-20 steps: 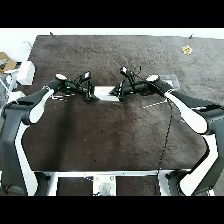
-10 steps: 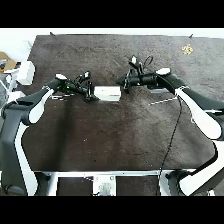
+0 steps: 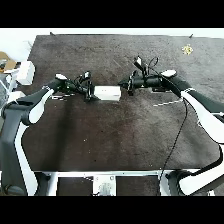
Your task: Fold the box and place the chain.
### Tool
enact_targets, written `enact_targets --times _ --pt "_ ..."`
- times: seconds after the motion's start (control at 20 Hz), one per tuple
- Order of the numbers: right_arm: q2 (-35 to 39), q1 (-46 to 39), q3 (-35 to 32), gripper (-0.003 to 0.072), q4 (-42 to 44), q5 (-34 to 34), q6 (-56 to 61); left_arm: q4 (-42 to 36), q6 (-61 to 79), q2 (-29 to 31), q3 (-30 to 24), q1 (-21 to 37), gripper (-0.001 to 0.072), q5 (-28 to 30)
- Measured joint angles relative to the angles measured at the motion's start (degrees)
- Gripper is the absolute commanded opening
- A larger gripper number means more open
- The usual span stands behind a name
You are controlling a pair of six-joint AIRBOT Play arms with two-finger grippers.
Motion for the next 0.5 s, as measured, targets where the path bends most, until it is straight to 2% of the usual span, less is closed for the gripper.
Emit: enact_targets --times 0.2,0.35,0.5 --pt "8.0 -0.3 -5.7 0.0000 0.1 -4.1 1.7 0.0 0.0 0.0 0.0 0.0 0.0395 0.1" --pt "18.1 -1.2 -14.2 0.0001 1.5 -13.4 3.2 0.0 0.0 0.0 0.0 0.0 0.0395 0.1" --pt "30.4 -4.1 -26.1 0.0001 5.6 -23.2 3.9 0.0 0.0 0.0 0.0 0.0 0.0395 0.1"
